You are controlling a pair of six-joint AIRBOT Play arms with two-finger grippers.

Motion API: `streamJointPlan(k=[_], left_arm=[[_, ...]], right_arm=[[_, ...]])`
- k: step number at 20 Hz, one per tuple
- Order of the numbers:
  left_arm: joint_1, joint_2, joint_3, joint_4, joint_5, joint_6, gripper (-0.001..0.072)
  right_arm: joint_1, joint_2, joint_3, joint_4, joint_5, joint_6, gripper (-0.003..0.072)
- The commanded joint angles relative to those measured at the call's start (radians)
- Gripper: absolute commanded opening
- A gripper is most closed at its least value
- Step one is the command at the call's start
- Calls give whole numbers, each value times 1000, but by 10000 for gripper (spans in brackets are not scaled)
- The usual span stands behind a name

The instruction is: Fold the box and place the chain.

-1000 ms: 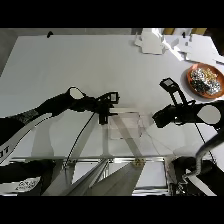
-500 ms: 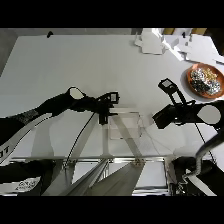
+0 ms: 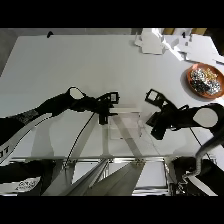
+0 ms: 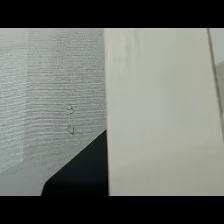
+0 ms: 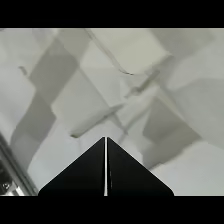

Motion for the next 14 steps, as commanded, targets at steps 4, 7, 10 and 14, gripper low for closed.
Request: streamJointPlan(k=[4, 7, 10, 14], left_arm=[[0, 0, 0, 0, 0, 0, 11], [0, 0, 0, 0, 0, 0, 11], [0, 0, 0, 0, 0, 0, 11], [0, 0, 0, 0, -1, 0, 11]], right_arm=[[166, 6, -111, -71, -132, -184, 45], [251, 27, -224, -145, -314, -231, 413], [342, 27, -316, -154, -452, -291, 572], [363, 23, -386, -201, -608, -285, 681]])
